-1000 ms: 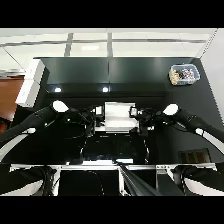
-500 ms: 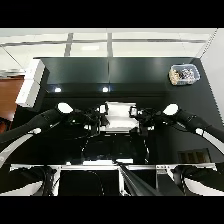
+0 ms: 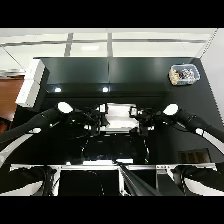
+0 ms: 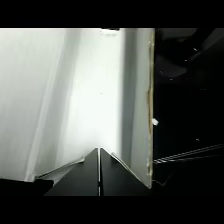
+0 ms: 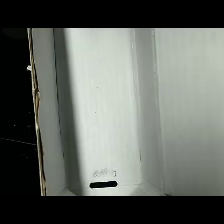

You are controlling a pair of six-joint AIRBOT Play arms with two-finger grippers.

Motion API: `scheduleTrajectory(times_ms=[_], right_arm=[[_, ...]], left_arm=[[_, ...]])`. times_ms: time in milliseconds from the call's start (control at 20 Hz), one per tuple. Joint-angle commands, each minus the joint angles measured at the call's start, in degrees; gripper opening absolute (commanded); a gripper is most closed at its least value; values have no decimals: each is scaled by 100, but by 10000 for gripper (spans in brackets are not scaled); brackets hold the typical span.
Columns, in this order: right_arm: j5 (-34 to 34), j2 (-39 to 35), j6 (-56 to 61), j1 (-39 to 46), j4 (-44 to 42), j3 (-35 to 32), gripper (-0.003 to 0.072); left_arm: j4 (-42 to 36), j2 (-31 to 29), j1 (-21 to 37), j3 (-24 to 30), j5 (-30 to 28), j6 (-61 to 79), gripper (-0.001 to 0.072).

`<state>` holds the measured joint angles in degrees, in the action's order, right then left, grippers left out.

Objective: Fold the box and place the chain.

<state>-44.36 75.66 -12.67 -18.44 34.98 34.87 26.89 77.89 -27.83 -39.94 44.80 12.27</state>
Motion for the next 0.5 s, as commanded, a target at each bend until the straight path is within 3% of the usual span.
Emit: scheduleTrajectory(times_ms=[0, 200, 350, 450], right_arm=[[0, 2, 0, -2, -2, 0, 146], [0, 2, 0, -2, -2, 2, 146], [0, 2, 0, -2, 0, 0, 146], [0, 2, 0, -2, -2, 0, 146]], left_arm=[[1130, -310, 234, -157, 286, -1746, 27], [3241, -1097, 1209, -361, 529, -4837, 28], [3237, -1276, 2321, -337, 785, -7350, 28], [2983, -1014, 2957, -173, 1349, -8566, 28]])
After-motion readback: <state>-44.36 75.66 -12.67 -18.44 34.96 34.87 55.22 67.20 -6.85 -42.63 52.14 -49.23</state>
